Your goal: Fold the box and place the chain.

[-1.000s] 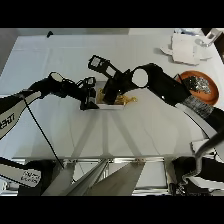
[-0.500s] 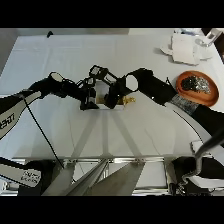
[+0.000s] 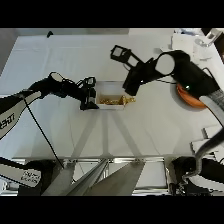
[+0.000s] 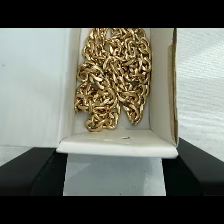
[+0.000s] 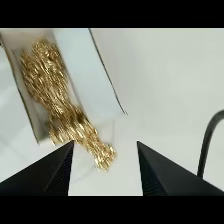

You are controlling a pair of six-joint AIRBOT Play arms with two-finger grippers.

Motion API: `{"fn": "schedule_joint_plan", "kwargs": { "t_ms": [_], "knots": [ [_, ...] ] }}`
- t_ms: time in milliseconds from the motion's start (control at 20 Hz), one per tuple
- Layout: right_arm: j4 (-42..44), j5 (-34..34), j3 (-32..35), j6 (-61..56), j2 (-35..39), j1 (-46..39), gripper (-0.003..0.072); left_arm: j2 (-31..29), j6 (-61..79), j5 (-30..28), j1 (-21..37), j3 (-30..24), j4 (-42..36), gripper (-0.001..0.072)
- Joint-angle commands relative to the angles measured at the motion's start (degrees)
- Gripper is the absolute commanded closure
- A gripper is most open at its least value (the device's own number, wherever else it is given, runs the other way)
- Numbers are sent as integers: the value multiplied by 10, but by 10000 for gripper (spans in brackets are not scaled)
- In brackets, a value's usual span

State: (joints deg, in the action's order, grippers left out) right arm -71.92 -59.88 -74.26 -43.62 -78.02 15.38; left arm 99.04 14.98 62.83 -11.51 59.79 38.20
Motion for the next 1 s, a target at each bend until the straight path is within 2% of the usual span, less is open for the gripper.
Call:
{"fn": "schedule_joint_plan", "kwargs": {
  "t_ms": [0, 250, 550, 950],
  "knots": [
    [49, -60, 1, 132, -22, -79, 221, 0, 0, 0, 0, 0, 0, 314],
    [82, -58, 1, 297, -122, -84, 199, 0, 0, 0, 0, 0, 0, 314],
    [146, -22, 2, 387, -201, -71, 172, 0, 0, 0, 0, 0, 0, 314],
    [147, -20, 5, 396, -242, -54, 178, 0, 0, 0, 0, 0, 0, 314]
  ]
}}
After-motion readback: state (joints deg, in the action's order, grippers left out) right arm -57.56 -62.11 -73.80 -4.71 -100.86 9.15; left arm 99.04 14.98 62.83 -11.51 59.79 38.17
